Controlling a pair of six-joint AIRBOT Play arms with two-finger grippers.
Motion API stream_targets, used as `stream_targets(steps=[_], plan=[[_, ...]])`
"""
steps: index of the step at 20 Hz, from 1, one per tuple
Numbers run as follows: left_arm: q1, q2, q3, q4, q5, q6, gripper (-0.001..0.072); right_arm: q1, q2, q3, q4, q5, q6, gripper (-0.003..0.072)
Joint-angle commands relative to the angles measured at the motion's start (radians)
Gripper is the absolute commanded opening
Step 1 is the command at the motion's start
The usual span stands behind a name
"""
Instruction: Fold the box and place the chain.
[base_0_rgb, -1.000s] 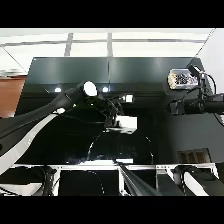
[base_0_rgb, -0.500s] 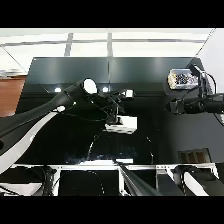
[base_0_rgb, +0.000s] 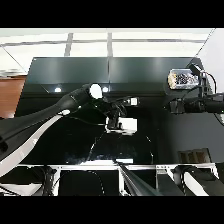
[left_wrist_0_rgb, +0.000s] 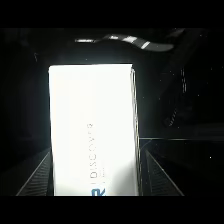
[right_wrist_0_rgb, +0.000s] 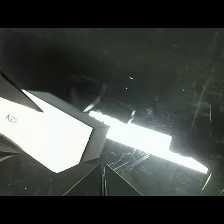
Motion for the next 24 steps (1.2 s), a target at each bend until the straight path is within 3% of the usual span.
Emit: stream_targets(steps=[1,5,8,9,10,11,13,16,18,20,24], plan=[[-0.021,-0.003,0.000,0.024,0.014,-0.005,0.0703,-0.001,0.000,0.000,0.000,0.000,0.000,0.0013],[-0.080,-0.040,0.001,0.229,0.119,-0.239,0.0710,-0.001,0.000,0.000,0.000,-0.002,0.000,0.0013],[-0.101,-0.049,0.001,0.239,0.143,-0.239,0.0709,-0.001,0.000,0.000,0.000,-0.001,0.000,0.0013],[-0.100,-0.046,0.002,0.239,0.139,-0.248,0.0659,-0.001,0.000,0.000,0.000,-0.001,0.000,0.0013],[-0.093,-0.040,0.005,0.256,0.133,-0.280,0.0435,-0.001,0.000,0.000,0.000,-0.001,0.000,0.0014],[-0.081,-0.029,0.008,0.284,0.132,-0.319,0.0305,-0.001,0.000,0.000,0.000,-0.001,0.000,0.0013],[-0.038,0.014,0.009,0.356,0.138,-0.370,0.0291,-0.001,0.000,0.000,0.000,-0.001,0.000,0.0014],[0.103,0.075,0.016,0.552,0.132,-0.528,0.0291,-0.001,0.000,0.000,0.001,-0.004,0.001,0.0013],[0.255,0.068,0.073,0.703,0.118,-0.855,0.0291,-0.001,0.000,0.000,0.013,-0.007,0.019,0.0013],[0.442,0.035,0.165,0.717,0.075,-1.017,0.0291,0.000,0.000,0.000,0.092,-0.021,0.034,0.0013],[0.759,-0.080,0.352,0.712,0.050,-1.032,0.0291,0.001,0.000,0.000,0.121,-0.117,0.034,0.0013]])
